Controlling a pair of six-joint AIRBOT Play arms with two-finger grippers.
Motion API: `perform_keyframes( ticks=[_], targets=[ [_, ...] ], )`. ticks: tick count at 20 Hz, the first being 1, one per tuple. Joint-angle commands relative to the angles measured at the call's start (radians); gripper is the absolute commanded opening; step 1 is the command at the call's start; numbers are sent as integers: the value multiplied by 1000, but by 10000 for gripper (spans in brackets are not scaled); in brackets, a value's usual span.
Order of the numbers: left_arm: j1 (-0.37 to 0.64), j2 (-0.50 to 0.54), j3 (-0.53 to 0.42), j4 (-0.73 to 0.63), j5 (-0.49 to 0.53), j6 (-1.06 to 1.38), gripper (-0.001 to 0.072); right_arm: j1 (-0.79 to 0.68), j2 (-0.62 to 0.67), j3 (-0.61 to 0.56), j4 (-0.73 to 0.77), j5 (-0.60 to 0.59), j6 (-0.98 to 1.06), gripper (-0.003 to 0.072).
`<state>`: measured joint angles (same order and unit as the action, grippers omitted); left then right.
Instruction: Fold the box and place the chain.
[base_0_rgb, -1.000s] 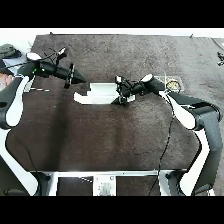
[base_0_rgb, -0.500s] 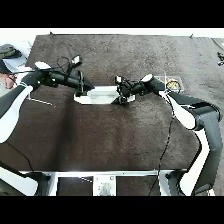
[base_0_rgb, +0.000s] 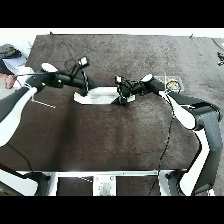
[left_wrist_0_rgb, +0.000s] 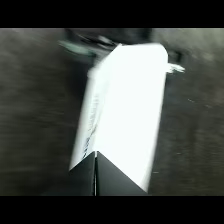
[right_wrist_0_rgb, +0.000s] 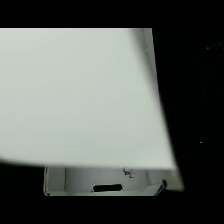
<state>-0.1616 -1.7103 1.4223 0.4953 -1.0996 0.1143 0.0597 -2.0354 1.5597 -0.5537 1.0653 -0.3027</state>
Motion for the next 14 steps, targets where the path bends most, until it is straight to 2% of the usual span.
perform_keyframes(
  ticks=[1,3,5,7,9,14],
  targets=[
    [76,27,68,20,-145,-2,7,0,0,0,0,0,0,219],
    [90,28,61,121,-222,-14,7,0,0,0,0,1,0,220],
    [66,28,11,204,-210,-30,6,0,0,0,0,1,0,219],
    [33,27,-53,209,-134,-29,7,0,0,0,0,1,0,220],
    [0,27,-103,201,-12,-40,5,0,0,0,0,1,0,219],
    [-78,-4,-100,98,139,-46,7,0,0,0,0,0,0,220]
  ],
)
